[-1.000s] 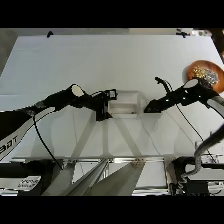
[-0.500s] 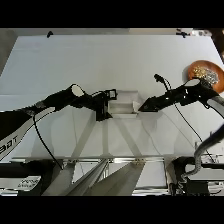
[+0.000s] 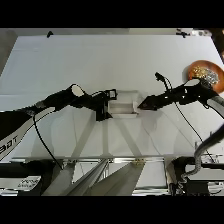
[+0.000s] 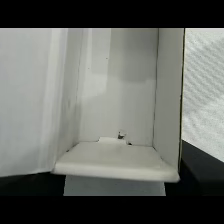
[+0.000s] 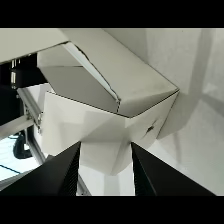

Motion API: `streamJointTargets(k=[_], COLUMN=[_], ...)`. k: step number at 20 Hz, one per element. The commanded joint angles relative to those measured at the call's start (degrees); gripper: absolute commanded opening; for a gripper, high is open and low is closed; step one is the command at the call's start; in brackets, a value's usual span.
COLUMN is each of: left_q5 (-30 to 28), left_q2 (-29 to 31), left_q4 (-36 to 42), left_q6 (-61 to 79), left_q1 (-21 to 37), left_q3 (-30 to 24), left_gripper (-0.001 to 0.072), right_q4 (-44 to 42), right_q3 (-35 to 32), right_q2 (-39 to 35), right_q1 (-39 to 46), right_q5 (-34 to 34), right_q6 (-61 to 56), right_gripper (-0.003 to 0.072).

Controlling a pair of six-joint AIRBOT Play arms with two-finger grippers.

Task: Fold the box and place the chain.

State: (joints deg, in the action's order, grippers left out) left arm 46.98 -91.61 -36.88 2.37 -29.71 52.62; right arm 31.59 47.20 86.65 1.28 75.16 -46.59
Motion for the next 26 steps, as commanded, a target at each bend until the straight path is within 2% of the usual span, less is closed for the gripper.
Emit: streamJointTargets(k=[1, 4, 8, 13, 16, 19, 21, 26], left_q5=[0.0, 0.0, 0.0, 0.0, 0.0, 0.0, 0.0, 0.0], left_q2=[0.02, 0.02, 0.02, 0.02, 0.02, 0.02, 0.02, 0.02], left_q4=[0.0, 0.0, 0.0, -0.02, -0.02, 0.0, -0.02, 0.0], left_q6=[0.02, 0.02, 0.02, 0.02, 0.02, 0.02, 0.02, 0.02], left_q1=[-0.02, -0.02, -0.02, -0.02, -0.02, -0.02, -0.02, -0.02], left_q3=[0.02, 0.02, 0.02, 0.02, 0.02, 0.02, 0.02, 0.02], left_gripper=[0.0352, 0.0352, 0.0352, 0.0352, 0.0352, 0.0352, 0.0352, 0.0352], right_q4=[2.75, 1.77, 1.99, 11.74, 21.42, 26.08, 28.24, 35.89], right_q3=[0.07, 0.13, 0.17, 0.31, 0.39, 0.44, 0.83, 5.07], right_q2=[0.02, -0.22, -3.23, -8.76, -9.03, -9.03, -9.01, -8.96], right_q1=[-3.54, -8.0, -8.83, -11.45, -16.92, -21.86, -23.93, -26.6], right_q5=[-4.52, -9.75, -12.2, -15.74, -19.06, -22.91, -24.02, -24.85], right_q6=[-1.81, -3.02, -5.55, -15.45, -24.28, -31.36, -35.08, -43.39], right_gripper=[0.0358, 0.0358, 0.0358, 0.0356, 0.0356, 0.0355, 0.0286, 0.0254])
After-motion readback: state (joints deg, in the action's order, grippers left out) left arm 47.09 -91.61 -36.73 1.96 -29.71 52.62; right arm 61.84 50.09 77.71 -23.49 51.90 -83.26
